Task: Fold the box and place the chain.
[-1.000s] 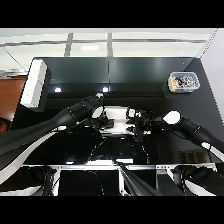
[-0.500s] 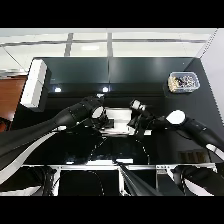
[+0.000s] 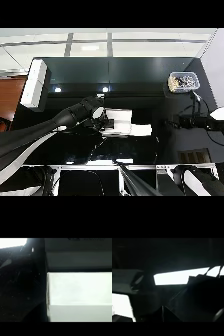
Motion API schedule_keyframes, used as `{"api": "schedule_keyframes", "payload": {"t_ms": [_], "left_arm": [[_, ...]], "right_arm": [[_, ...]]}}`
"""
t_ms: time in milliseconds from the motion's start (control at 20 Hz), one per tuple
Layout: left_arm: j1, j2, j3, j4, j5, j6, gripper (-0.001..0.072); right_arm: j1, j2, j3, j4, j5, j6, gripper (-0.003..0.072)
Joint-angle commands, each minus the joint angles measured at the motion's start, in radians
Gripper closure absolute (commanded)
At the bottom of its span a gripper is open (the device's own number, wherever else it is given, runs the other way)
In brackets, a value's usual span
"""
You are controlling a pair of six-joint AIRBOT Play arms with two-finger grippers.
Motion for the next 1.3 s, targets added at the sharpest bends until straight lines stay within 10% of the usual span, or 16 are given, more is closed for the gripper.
{"api": "schedule_keyframes", "payload": {"t_ms": [0,500,600,650,1250], "left_arm": [[0.0,0.001,0.0,-0.001,0.0,-0.001,0.0682],[0.0,0.001,0.0,-0.001,0.0,-0.001,0.0682],[0.0,0.001,0.0,0.0,0.002,-0.001,0.0682],[0.0,0.001,0.0,-0.001,0.002,-0.001,0.0682],[0.0,0.001,0.0,-0.001,0.002,-0.001,0.0682]], "right_arm": [[-0.091,-0.067,-0.073,0.12,0.074,0.044,0.067],[0.268,-0.232,-0.038,0.494,0.032,-0.303,0.0657],[0.293,-0.232,0.01,0.492,0.072,-0.303,0.0165],[0.312,-0.232,0.033,0.492,0.086,-0.303,0.0146],[0.552,-0.232,0.166,0.316,-0.028,-0.096,0.0274]]}}
